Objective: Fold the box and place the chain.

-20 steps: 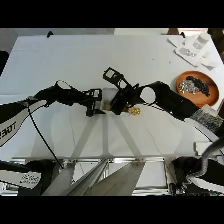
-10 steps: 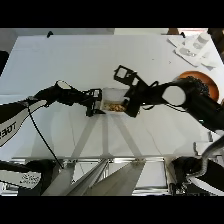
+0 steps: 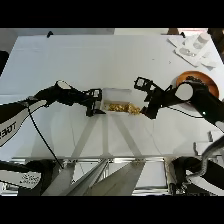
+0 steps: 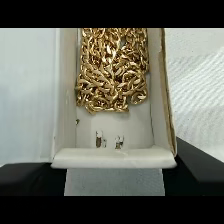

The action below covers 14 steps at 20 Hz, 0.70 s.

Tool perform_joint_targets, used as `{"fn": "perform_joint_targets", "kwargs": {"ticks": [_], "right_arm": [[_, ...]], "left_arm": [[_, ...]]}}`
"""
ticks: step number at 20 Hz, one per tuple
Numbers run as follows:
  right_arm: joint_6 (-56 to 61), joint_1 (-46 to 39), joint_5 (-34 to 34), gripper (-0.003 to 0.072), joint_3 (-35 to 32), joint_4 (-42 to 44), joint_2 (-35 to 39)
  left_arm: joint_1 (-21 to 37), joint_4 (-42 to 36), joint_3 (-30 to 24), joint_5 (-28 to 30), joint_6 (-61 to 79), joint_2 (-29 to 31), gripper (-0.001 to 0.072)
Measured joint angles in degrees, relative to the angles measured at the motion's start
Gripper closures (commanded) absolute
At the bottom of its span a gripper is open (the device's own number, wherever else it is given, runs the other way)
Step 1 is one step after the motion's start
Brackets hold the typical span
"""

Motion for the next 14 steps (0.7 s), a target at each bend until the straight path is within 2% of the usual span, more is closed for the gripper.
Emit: {"fn": "perform_joint_targets", "kwargs": {"ticks": [7, 12, 14], "right_arm": [[-7.2, -0.9, -4.2, 0.0086, -0.4, 3.5, -11.4], [-9.4, 0.0, -8.8, 0.0088, -0.4, 6.3, -13.8], [-9.9, 1.0, -10.1, 0.0137, -0.4, 6.9, -14.4]], "left_arm": [[0.0, 0.0, 0.0, 0.0, 0.0, 0.0, 0.0453], [0.0, 0.0, 0.0, 0.0, 0.0, 0.0, 0.0453], [0.0, 0.0, 0.0, 0.0, 0.0, 0.0, 0.0453]]}}
